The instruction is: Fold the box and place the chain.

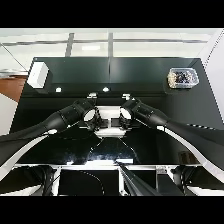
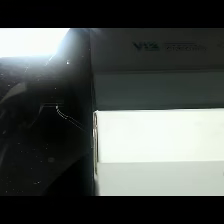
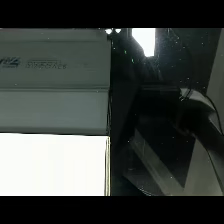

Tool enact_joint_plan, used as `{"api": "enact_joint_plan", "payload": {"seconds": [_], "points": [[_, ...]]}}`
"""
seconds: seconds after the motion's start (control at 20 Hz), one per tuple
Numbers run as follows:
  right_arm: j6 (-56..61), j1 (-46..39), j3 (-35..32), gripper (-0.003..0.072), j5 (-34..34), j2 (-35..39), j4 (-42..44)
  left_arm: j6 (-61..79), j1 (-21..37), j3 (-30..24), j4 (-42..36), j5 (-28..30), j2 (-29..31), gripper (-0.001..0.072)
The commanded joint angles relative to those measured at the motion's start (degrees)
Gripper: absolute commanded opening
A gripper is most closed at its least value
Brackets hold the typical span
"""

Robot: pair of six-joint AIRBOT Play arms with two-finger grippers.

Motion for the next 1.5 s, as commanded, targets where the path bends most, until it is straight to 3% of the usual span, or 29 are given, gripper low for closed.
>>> {"api": "enact_joint_plan", "payload": {"seconds": [0.0,0.3,0.35,0.4,0.45,0.85,1.05,1.25,1.45], "points": [[0.79,0.00,0.02,0.0031,-0.39,0.00,0.37,0.13,0.02,-0.02,0.02,0.00,-0.02,0.0025],[0.61,0.00,0.04,0.0033,-0.39,0.04,0.28,0.13,0.02,-0.02,0.02,-0.02,-0.02,0.0025],[0.63,0.00,0.22,0.0115,-0.46,0.15,0.26,0.13,0.02,-0.02,0.02,0.00,-0.02,0.0025],[0.63,0.00,0.48,0.0315,-0.42,0.26,0.13,0.13,0.02,-0.02,0.02,0.00,-0.02,0.0025],[0.61,0.00,0.68,0.0332,-0.28,0.44,-0.17,0.13,0.02,-0.02,0.00,0.00,-0.02,0.0025],[-3.52,-0.02,0.70,0.0331,3.96,2.80,-2.71,0.13,0.02,-0.02,0.04,0.13,-0.02,0.0025],[-8.70,-1.55,2.86,0.0331,6.91,7.93,-4.22,0.13,0.02,-0.02,0.04,0.15,-0.02,0.0025],[-13.62,-6.95,7.69,0.0331,9.44,15.89,-9.07,0.15,0.02,-0.02,0.09,0.15,-0.02,0.0025],[-19.98,-17.66,8.85,0.0331,12.13,20.85,-19.56,0.13,0.26,-0.02,0.83,0.44,-0.02,0.0025]]}}
